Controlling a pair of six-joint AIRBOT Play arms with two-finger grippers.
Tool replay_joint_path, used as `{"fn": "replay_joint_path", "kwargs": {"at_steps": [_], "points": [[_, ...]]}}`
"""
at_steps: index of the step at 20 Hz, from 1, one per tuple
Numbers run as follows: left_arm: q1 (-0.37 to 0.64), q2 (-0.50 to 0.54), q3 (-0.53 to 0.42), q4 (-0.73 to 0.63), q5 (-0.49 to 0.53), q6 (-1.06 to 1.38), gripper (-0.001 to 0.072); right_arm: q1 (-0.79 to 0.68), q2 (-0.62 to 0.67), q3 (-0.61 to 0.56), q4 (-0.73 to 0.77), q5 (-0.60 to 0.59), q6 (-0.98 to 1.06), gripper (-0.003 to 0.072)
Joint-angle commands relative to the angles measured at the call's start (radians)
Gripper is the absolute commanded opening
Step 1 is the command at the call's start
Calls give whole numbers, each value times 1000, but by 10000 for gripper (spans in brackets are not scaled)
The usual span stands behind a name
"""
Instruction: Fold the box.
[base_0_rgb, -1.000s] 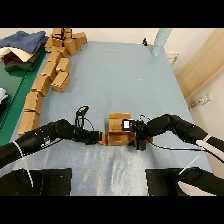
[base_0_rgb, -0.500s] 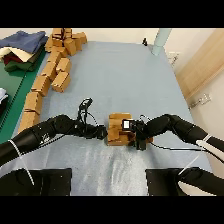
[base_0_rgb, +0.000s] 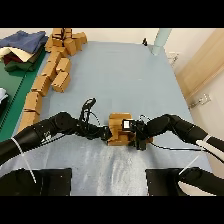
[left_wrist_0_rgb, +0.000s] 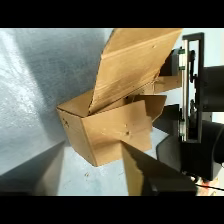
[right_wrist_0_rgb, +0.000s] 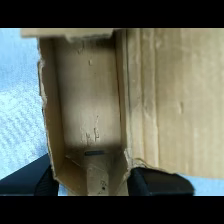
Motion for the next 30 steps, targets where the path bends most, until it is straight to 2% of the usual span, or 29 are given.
{"fn": "replay_joint_path", "kwargs": {"at_steps": [1, 8, 11, 13, 17, 21, 25, 30], "points": [[-2, -37, 5, -87, -36, 50, 607, 0, 0, 0, 0, 0, 0, 477], [-1, -49, 4, -105, 50, 39, 606, 0, 0, 0, 0, 0, 0, 477], [-3, -49, 5, -74, 72, -74, 603, 0, 0, 0, 0, 0, 0, 477], [-32, -50, 12, 28, 85, -199, 593, 0, 0, 0, 0, 0, 0, 477], [-151, -106, 108, 423, 63, -589, 593, 0, 0, 0, 0, 0, 0, 477], [-226, -195, 245, 699, -76, -829, 593, 0, 0, 0, 0, 0, 0, 477], [-287, -276, 344, 863, -197, -968, 593, 0, 0, 0, 0, 0, 0, 477], [-314, -330, 388, 888, -234, -1031, 590, 0, 0, 0, 0, 0, 0, 477]]}}
